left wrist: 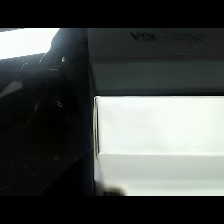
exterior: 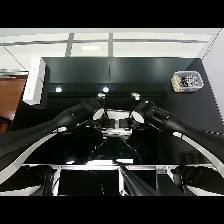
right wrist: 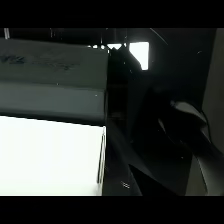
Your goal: Fold the box and place the chain.
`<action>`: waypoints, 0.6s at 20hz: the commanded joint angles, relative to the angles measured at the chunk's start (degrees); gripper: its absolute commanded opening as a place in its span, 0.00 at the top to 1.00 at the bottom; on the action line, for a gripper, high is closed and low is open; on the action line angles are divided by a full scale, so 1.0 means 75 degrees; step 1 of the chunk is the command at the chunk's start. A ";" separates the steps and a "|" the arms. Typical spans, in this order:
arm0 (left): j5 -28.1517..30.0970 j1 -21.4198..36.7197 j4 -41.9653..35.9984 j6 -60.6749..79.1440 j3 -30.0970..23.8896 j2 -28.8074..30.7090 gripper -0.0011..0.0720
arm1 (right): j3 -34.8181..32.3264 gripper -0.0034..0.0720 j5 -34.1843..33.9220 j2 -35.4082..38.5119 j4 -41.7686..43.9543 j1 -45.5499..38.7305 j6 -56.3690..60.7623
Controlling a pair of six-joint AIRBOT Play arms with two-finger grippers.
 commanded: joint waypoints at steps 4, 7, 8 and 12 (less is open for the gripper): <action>-0.0012 0.0000 0.0006 0.0000 0.0009 0.0003 0.94 | 0.0105 0.77 -0.0003 -0.0248 0.0149 0.0038 0.0233; -0.0012 0.0000 0.0006 0.0000 0.0009 0.0003 0.95 | 0.0105 0.93 -0.0114 -0.0254 0.0224 0.0017 0.0411; -0.0012 0.0000 0.0006 0.0000 0.0009 0.0003 0.95 | 0.0105 0.94 -0.0105 -0.0254 0.0248 0.0003 0.0411; -0.0015 0.0000 0.0006 0.0000 0.0009 0.0003 0.94 | 0.0108 0.70 -0.0085 -0.0254 0.0300 0.0000 0.0405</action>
